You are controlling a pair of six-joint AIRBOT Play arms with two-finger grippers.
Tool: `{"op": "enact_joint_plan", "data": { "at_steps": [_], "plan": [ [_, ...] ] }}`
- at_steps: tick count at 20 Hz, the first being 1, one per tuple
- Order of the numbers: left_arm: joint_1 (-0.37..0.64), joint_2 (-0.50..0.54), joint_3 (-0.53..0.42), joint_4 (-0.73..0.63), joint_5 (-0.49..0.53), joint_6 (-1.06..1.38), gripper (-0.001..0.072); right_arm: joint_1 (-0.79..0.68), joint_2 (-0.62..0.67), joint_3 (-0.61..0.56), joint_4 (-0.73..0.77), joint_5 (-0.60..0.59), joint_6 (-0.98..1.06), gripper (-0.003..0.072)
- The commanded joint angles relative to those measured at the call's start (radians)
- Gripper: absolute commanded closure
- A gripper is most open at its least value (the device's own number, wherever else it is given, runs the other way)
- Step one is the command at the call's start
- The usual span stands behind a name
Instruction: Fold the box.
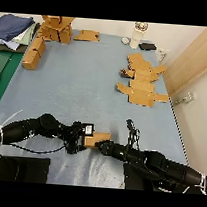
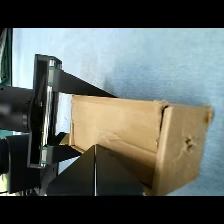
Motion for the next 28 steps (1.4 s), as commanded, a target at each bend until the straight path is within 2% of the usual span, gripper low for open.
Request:
{"op": "enact_joint_plan", "data": {
  "at_steps": [1, 3, 5, 7, 9, 13, 15, 16, 19, 23, 25, 28],
  "plan": [
    [0.0, 0.0, 0.0, 0.0, 0.0, 0.0, 0.0246, 0.0, -0.01, 0.0, 0.0, -0.002, 0.0, 0.0683],
    [0.0, 0.0, 0.0, 0.0, 0.0, 0.0, 0.0247, 0.0, -0.01, 0.0, -0.003, -0.001, 0.0, 0.0683],
    [0.0, 0.0, 0.0, 0.0, 0.0, 0.0, 0.0246, 0.0, -0.004, 0.014, -0.074, -0.002, 0.0, 0.0683],
    [0.0, 0.0, 0.0, 0.0, 0.0, 0.0, 0.0246, 0.0, 0.035, 0.051, -0.145, -0.07, 0.0, 0.0684],
    [0.0, 0.0, 0.0, 0.0, 0.0, 0.0, 0.0246, -0.007, 0.102, 0.117, -0.286, -0.278, 0.0, 0.0684],
    [0.0, 0.0, 0.0, 0.0, 0.0, 0.0, 0.0246, -0.048, 0.172, 0.302, -0.548, -0.905, 0.0, 0.0684],
    [0.0, 0.0, 0.0, 0.0, 0.0, 0.0, 0.0246, -0.084, 0.169, 0.394, -0.622, -1.117, 0.0, 0.0683],
    [0.0, 0.0, 0.0, 0.0, 0.0, 0.0, 0.0246, -0.109, 0.163, 0.429, -0.631, -1.164, 0.001, 0.0683],
    [0.0, 0.0, 0.0, 0.0, 0.0, 0.0, 0.0247, -0.201, 0.116, 0.489, -0.59, -1.17, 0.028, 0.0683],
    [0.0, 0.0, 0.0, 0.0, 0.0, 0.0, 0.0247, -0.299, -0.024, 0.499, -0.417, -1.17, 0.027, 0.0683],
    [0.0, 0.0, 0.0, 0.0, 0.001, 0.0, 0.0247, -0.303, -0.1, 0.499, -0.385, -1.161, 0.027, 0.0683],
    [0.0, 0.0, 0.0, 0.0, 0.0, 0.0, 0.0247, -0.303, -0.185, 0.5, -0.33, -1.088, 0.027, 0.0683]
  ]
}}
